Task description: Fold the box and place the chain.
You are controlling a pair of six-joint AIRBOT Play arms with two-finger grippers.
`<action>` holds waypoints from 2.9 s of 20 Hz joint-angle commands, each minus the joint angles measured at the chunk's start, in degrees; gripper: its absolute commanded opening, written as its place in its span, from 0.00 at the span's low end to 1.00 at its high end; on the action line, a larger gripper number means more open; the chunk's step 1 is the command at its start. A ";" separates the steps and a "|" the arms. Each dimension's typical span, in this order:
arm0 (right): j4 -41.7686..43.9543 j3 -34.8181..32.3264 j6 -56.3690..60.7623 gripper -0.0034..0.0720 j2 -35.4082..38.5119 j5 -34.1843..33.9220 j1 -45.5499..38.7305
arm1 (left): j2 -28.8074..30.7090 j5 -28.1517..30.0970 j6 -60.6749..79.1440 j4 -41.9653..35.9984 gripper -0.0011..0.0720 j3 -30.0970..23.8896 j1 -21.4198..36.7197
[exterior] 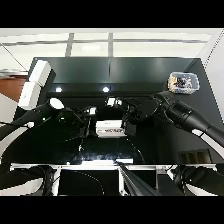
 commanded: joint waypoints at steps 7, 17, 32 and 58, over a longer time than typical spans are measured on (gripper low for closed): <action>0.04 0.00 0.09 0.40 -0.04 -1.31 0.07 | -0.04 0.11 0.07 0.00 0.76 0.00 -0.04; 0.20 -0.13 1.16 0.51 -0.09 -1.44 0.68 | -0.04 0.11 0.07 0.00 0.76 0.00 -0.04; -2.12 0.07 12.46 0.54 4.94 -3.63 0.09 | -0.04 0.13 0.07 0.00 0.76 0.00 -0.04; 33.22 -10.95 30.53 0.07 -7.65 4.96 -6.40 | -0.04 0.20 -0.11 0.04 0.76 -0.02 -0.04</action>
